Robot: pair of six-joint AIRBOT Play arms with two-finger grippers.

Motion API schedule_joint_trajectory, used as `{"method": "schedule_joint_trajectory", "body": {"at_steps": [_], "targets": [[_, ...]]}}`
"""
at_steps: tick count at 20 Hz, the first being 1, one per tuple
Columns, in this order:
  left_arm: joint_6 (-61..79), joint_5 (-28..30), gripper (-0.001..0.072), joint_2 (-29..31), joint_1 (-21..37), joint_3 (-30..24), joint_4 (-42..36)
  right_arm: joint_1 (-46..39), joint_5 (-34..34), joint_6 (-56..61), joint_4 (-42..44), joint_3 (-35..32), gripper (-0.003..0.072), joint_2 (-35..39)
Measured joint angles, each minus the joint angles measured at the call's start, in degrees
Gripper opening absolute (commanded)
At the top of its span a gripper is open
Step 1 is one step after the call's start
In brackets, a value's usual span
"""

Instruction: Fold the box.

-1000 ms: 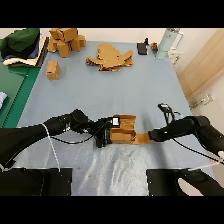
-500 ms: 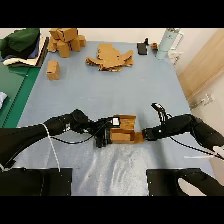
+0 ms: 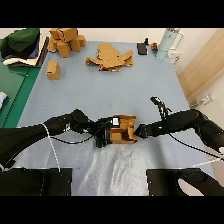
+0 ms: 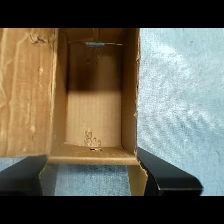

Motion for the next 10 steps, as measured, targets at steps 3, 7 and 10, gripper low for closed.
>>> {"method": "schedule_joint_trajectory", "body": {"at_steps": [3,7,10], "targets": [[0.0,0.0,0.0593,0.0,0.0,0.0,0.0,2.9,2.2,2.2,0.1,0.2,0.0494,-1.8],[0.0,0.0,0.0593,0.0,0.0,0.0,0.0,7.6,5.0,8.5,-2.9,1.2,0.0461,-5.6],[0.0,0.0,0.0593,0.0,0.0,0.0,0.0,13.0,5.7,17.8,-10.5,3.5,0.0443,-8.4]]}}
